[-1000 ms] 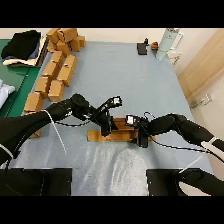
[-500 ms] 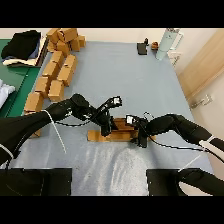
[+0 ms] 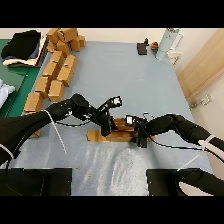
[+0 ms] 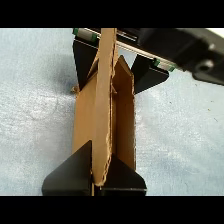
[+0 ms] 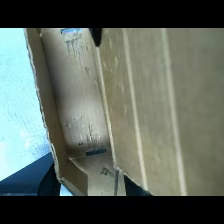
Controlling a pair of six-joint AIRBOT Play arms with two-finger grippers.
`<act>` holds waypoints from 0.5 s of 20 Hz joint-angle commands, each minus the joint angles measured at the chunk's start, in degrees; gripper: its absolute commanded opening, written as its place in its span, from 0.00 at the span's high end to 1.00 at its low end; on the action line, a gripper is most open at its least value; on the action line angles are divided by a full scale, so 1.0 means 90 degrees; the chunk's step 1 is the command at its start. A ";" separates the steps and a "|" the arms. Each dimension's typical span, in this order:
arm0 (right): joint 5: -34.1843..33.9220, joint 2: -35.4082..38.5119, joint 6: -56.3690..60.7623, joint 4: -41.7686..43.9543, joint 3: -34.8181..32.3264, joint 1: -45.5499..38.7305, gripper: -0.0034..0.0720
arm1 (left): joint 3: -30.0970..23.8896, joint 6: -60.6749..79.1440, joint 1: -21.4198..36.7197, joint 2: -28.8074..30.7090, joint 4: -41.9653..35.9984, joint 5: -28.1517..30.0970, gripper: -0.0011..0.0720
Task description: Fold the box.
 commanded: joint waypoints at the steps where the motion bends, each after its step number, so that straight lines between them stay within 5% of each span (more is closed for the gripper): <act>1: 0.0007 -0.0005 0.0002 0.0000 -0.0002 0.0005 0.35 | 0.0007 -0.0002 0.0002 0.0005 -0.0002 0.0010 0.96; 6: 0.0010 -0.0005 0.0000 -0.0002 -0.0002 0.0005 0.35 | 0.0007 -0.0010 0.0012 0.0005 0.0005 0.0000 0.96; 8: 0.0010 0.0000 0.0000 0.0000 -0.0002 0.0005 0.24 | 0.0007 -0.0211 0.0015 0.0005 0.0010 -0.0024 0.96; 10: 0.0010 0.0002 0.0000 0.0000 -0.0002 0.0005 0.24 | 0.0007 -0.0338 0.0015 0.0005 0.0010 -0.0138 0.96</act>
